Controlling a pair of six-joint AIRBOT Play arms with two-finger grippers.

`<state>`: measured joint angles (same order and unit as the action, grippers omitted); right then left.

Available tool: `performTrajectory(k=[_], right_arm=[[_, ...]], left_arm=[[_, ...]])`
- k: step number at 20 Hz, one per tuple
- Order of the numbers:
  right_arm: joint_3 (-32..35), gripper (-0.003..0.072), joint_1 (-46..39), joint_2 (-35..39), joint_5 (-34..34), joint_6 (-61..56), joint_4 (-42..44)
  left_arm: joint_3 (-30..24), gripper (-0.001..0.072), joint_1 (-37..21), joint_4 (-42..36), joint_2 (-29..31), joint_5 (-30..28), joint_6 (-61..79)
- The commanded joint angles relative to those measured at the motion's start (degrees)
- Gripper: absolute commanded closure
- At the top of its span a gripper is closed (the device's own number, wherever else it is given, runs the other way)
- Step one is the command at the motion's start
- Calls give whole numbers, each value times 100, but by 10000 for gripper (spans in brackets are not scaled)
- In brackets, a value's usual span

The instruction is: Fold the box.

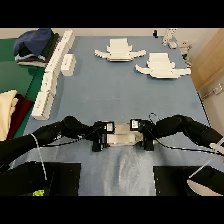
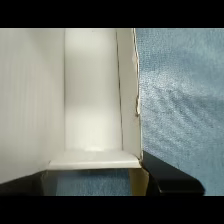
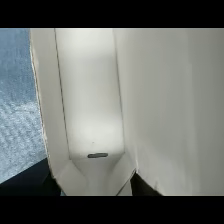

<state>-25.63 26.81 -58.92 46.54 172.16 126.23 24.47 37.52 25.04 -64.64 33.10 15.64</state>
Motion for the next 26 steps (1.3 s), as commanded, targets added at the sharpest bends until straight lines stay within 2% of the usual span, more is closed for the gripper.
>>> performTrajectory(k=[1, 15, 19, 21, 26], right_arm=[[0, 158, 2, 0, 0, -4, 2], [0, 158, 2, -2, 9, -13, 15], [-70, 149, 2, 33, 101, -660, -254], [-243, -15, 2, 186, 382, -1698, -975], [-579, -18, 2, 970, 1832, -3355, -2291]], left_arm=[[66, 203, 31, 188, -81, -87, -299], [66, 202, 33, 179, -76, -146, -306], [66, 203, 33, 177, -76, -149, -306], [63, 202, 33, 177, -76, -146, -306], [66, 203, 33, 177, -76, -146, -304]])
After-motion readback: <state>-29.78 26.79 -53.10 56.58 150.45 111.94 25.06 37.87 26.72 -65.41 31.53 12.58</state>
